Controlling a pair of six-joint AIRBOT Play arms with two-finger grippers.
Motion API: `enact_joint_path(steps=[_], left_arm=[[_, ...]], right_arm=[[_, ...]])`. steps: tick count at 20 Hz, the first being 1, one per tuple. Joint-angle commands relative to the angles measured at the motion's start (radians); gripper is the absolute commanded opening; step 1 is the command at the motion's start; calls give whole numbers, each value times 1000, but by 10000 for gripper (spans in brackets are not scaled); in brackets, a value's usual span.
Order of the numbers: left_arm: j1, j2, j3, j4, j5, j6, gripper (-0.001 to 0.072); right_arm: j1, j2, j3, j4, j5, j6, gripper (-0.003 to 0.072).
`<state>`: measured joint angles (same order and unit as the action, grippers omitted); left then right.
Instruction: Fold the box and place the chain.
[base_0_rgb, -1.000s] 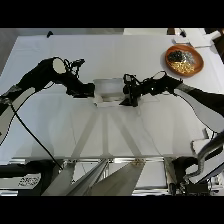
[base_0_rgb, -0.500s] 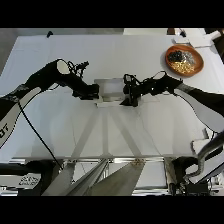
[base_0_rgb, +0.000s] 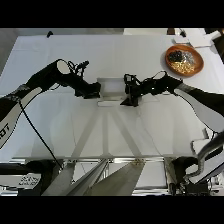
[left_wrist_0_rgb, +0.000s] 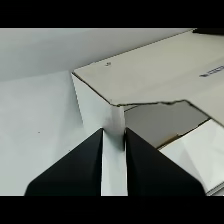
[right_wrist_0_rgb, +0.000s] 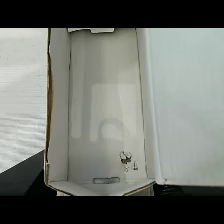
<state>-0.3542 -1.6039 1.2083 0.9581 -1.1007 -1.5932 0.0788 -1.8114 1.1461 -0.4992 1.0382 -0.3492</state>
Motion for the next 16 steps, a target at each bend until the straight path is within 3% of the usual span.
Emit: enact_joint_path(steps=[1,2,7,8,9,10,16], left_arm=[[-9,-1,1,6,15,1,122],[-11,-1,1,14,13,16,7],[-22,-1,1,29,10,42,18],[-22,-1,1,29,10,42,84],[-22,-1,2,29,9,42,248],[-22,-1,2,29,10,42,324],[-24,-1,2,75,9,-18,324]], right_arm=[[1,0,0,2,1,0,521],[1,0,0,2,1,0,521],[1,0,0,2,1,0,521],[1,0,0,2,1,0,521],[1,0,0,2,1,0,521],[1,0,0,2,1,0,521],[1,0,0,2,1,0,521]])
